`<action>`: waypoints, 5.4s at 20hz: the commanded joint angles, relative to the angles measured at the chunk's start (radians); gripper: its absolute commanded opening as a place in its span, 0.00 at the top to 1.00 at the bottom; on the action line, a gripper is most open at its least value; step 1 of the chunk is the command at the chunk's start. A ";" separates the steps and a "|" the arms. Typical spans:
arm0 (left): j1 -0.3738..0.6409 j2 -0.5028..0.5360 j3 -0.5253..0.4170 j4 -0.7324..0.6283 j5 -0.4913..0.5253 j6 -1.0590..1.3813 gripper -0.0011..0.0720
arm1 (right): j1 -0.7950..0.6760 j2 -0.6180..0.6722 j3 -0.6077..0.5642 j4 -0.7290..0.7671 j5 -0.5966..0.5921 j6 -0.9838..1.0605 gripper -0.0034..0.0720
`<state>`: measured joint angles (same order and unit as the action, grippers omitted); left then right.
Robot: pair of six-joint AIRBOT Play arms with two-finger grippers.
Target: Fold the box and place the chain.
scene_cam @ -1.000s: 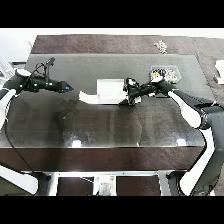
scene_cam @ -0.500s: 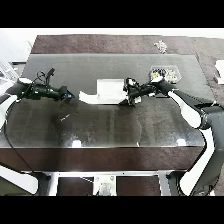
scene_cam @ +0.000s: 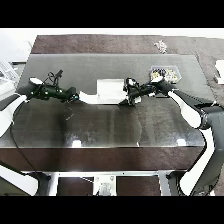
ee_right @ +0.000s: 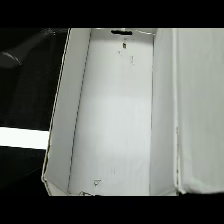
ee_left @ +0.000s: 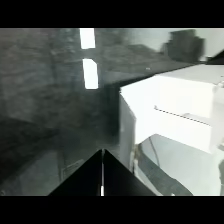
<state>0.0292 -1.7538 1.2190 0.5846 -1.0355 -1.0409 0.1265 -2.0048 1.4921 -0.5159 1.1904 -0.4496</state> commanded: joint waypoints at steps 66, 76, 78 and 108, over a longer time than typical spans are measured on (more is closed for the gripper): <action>-0.276 -0.013 0.204 0.134 -0.007 -0.504 0.48 | 0.001 0.000 0.000 0.000 0.000 0.000 0.17; -0.299 -0.015 0.254 0.216 -0.002 -0.533 0.48 | 0.001 0.000 0.000 0.000 0.000 0.000 0.17; -0.299 -0.017 0.254 0.224 0.001 -0.531 0.49 | 0.001 0.000 0.000 0.000 0.000 0.000 0.17; -0.452 -0.124 0.456 0.684 -0.068 -0.774 0.49 | 0.001 0.000 0.000 0.000 0.000 0.000 0.17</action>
<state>-0.4156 -1.8320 1.6081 1.2083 -1.0164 -1.7847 0.1261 -2.0048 1.4918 -0.5159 1.1900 -0.4503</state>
